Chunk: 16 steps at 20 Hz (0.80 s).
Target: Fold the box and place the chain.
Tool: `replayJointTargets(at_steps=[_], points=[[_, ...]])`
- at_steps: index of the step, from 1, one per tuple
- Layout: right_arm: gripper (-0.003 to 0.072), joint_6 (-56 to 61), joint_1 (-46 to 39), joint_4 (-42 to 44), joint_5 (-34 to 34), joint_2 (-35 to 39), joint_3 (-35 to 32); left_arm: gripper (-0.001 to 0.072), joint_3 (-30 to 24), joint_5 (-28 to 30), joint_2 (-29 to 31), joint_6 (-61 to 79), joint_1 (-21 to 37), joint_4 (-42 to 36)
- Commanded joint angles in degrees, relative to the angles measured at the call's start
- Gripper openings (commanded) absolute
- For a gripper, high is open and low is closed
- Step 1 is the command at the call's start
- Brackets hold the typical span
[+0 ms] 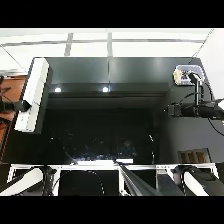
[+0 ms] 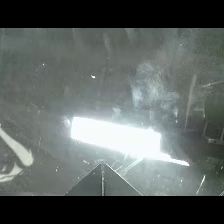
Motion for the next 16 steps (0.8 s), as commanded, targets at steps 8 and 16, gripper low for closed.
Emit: replayJointTargets(at_steps=[8, 16], points=[[0.0014, 3.93, 17.51, -10.67, -16.81, -0.81, 9.51, 0.0023, 7.52, -6.12, 15.65, -7.1, -21.62, -15.19], [0.0016, 3.98, 16.39, -17.44, -28.2, -0.92, -2.51, 0.0025, -27.47, 22.43, 39.01, -11.1, -38.1, -7.23]])
